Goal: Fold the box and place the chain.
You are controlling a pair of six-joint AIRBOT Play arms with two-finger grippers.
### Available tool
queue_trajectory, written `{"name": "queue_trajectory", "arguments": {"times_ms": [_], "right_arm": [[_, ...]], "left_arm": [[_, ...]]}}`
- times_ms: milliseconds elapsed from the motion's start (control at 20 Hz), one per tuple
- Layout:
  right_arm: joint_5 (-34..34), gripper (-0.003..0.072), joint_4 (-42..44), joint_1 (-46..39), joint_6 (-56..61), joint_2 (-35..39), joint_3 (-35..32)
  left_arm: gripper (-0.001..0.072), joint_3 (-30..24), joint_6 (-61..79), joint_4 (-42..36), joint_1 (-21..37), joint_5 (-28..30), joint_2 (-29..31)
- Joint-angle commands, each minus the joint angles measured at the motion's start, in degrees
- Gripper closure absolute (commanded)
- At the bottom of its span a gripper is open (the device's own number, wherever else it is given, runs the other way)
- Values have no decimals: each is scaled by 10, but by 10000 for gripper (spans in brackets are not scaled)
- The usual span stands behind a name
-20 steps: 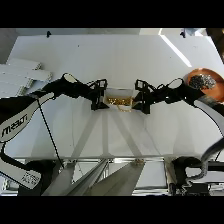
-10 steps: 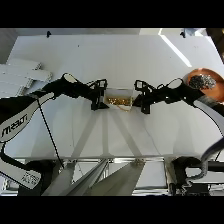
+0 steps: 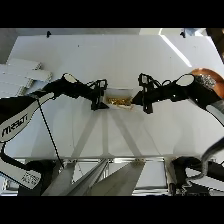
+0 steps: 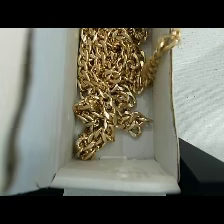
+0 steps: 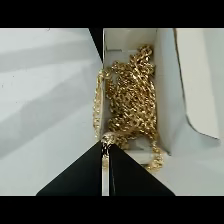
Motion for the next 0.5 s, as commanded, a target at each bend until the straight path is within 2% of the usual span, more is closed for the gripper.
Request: {"name": "queue_trajectory", "arguments": {"times_ms": [0, 150, 300, 450], "right_arm": [[9, 675, 10, 0, 19, 30, 0], [-5, 675, 69, 0, 19, 31, 0], [-56, 675, 153, 11, 19, 31, 0], [-115, 677, 136, 43, 14, 31, 0]], "left_arm": [[363, 0, 0, 0, 0, -1, 0], [363, 0, 0, 0, 0, -1, 0], [363, 0, 0, 0, 0, -1, 0], [363, 0, 0, 0, 0, -1, 0]]}}
